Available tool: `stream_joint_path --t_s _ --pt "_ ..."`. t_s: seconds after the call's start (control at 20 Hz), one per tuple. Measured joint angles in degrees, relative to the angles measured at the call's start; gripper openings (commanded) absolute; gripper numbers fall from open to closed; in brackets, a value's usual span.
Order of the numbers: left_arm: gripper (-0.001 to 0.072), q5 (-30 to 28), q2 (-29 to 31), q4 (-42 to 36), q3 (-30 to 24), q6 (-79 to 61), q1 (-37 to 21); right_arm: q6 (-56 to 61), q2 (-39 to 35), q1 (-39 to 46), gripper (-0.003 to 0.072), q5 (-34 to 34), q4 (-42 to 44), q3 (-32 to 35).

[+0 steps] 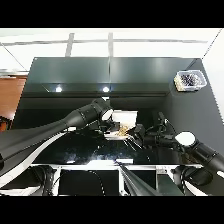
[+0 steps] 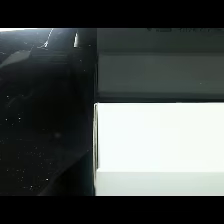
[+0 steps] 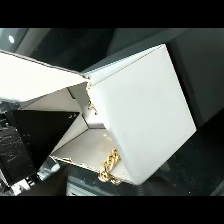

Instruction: Fold the box and place the chain.

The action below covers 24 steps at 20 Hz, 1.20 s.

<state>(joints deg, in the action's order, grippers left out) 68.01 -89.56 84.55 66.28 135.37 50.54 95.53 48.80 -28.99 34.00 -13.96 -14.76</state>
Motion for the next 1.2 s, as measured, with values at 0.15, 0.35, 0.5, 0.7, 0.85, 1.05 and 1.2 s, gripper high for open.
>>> stream_joint_path --t_s 0.15,0.35,0.5,0.7,0.85,1.05,1.2 --pt "0.003 -0.1 0.0 0.0 0.0 0.0 0.0 0.1 0.0 -0.2 0.018 0.2 0.1 0.0" --pt "0.003 0.0 0.0 0.0 0.0 0.0 0.0 -0.6 0.0 -0.2 0.0179 0.9 0.2 0.0" --pt "0.003 0.0 0.0 0.0 0.0 -0.1 0.0 -1.0 0.0 -0.2 0.0178 1.3 0.2 0.0" --pt "0.003 0.0 0.0 0.0 0.0 -0.1 0.0 -1.3 0.0 -0.2 0.0008 2.1 0.2 0.0" --pt "0.003 0.0 0.0 0.0 0.0 -0.1 0.0 -1.4 0.0 -0.2 0.0007 2.2 0.2 0.0" --pt "0.003 0.0 0.0 0.0 0.0 -0.1 0.0 -1.5 0.0 -0.2 0.0008 2.1 0.1 0.0" --pt "0.003 0.0 0.0 0.0 0.0 -0.1 0.0 -2.4 0.0 -0.2 0.0009 1.9 0.1 -0.2"
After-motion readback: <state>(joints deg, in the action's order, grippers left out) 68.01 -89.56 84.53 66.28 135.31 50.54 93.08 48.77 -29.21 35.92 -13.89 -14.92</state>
